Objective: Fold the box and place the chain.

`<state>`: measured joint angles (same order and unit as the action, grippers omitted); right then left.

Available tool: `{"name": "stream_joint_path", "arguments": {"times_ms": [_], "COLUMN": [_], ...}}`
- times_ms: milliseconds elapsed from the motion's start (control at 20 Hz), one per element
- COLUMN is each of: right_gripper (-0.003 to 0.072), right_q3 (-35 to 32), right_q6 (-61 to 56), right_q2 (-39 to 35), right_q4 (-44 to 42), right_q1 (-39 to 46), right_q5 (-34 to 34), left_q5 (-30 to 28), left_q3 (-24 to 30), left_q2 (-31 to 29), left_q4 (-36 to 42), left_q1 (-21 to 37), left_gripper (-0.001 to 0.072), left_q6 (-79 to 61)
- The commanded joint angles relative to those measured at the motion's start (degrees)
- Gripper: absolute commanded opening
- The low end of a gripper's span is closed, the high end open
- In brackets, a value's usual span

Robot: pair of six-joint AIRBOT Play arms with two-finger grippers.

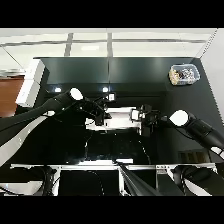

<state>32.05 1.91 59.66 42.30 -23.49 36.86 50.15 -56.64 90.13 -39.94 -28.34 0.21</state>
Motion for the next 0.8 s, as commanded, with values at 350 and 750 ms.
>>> {"name": "stream_joint_path", "arguments": {"times_ms": [350, 750], "right_gripper": [0.0646, 0.0646], "right_q3": [0.1, 0.1], "right_q6": [11.6, 17.7], "right_q2": [2.4, 8.5], "right_q4": [-11.7, -15.9], "right_q1": [4.9, 4.9], "right_q5": [1.3, 8.0], "left_q5": [0.0, 0.0], "left_q3": [0.0, 0.0], "left_q2": [0.0, 0.0], "left_q4": [-0.1, -0.1], "left_q1": [0.0, 0.0], "left_gripper": [0.0029, 0.0029], "left_q6": [0.0, 0.0]}}
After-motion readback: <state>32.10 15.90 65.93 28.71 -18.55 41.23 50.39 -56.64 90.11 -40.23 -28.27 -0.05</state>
